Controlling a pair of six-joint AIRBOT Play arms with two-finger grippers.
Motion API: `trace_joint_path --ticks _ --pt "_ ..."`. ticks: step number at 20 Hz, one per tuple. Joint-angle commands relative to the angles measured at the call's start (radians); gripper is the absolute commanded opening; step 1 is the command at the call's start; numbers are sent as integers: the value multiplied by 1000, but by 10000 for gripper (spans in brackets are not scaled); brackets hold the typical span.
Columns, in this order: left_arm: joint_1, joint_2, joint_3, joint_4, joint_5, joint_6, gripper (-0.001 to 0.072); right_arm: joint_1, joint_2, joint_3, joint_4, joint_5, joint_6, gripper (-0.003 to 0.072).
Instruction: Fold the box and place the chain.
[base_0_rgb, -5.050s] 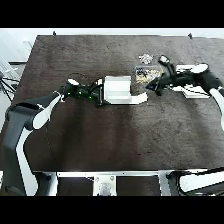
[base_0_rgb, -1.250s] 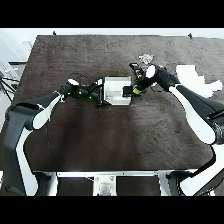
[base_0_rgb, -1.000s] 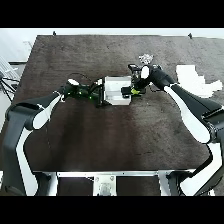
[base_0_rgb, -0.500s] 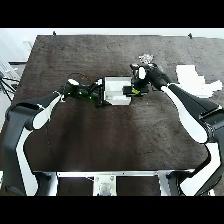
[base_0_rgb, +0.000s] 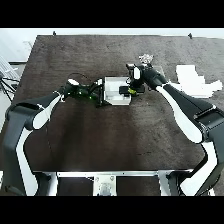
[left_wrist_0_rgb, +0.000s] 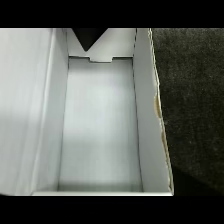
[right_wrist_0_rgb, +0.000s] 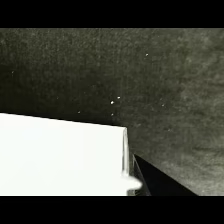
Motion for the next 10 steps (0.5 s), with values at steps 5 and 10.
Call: trace_joint_path --ticks 5,10 --pt "0 1 0 0 1 0 415 5 -20 7 0 37 3 215" --pt "0 0 0 0 2 0 415 2 -35 11 -3 39 26 118"
